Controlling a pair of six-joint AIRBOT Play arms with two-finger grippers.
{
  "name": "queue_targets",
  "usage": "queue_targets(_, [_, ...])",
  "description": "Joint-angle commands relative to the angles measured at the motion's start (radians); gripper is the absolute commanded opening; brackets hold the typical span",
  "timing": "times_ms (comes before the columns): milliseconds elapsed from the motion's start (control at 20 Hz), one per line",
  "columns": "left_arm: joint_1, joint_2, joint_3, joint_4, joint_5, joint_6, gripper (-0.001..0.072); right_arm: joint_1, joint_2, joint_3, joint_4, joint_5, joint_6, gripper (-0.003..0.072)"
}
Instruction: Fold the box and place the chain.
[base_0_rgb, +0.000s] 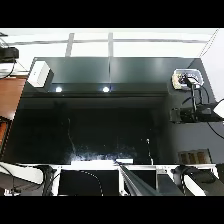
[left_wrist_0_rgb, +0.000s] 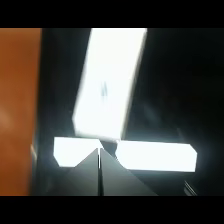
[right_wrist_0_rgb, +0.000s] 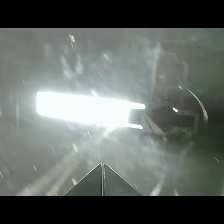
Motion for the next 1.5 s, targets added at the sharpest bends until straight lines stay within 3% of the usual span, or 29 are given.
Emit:
queue_targets(0, [-0.009, 0.219, -0.205, -0.167, -0.122, -0.084, 0.0026, 0.002, 0.090, 0.039, -0.060, 0.104, 0.088, 0.0013])
queue_targets(200, [-0.111, 0.669, -0.762, -0.414, 0.270, 0.003, 0.0026, 0.033, 0.309, -0.006, -0.122, -0.102, 0.105, 0.0013])
queue_targets(350, [-0.217, 0.995, -1.178, -0.400, 0.617, 0.079, 0.0026, 0.050, 0.412, -0.144, -0.179, -0.407, 0.031, 0.0013])
queue_targets(450, [-0.224, 1.135, -1.366, -0.400, 0.698, 0.079, 0.0026, 0.050, 0.402, -0.233, -0.196, -0.533, 0.031, 0.0013])
queue_targets(550, [-0.223, 1.229, -1.491, -0.397, 0.702, 0.094, 0.0027, 0.049, 0.393, -0.302, -0.203, -0.603, 0.031, 0.0014])
queue_targets(750, [-0.223, 1.313, -1.577, -0.396, 0.698, 0.101, 0.0028, 0.050, 0.393, -0.322, -0.223, -0.608, 0.031, 0.0015])
queue_targets(1450, [-0.223, 1.314, -1.577, -0.397, 0.701, 0.101, 0.0028, 0.050, 0.393, -0.322, -0.223, -0.608, 0.031, 0.0015])
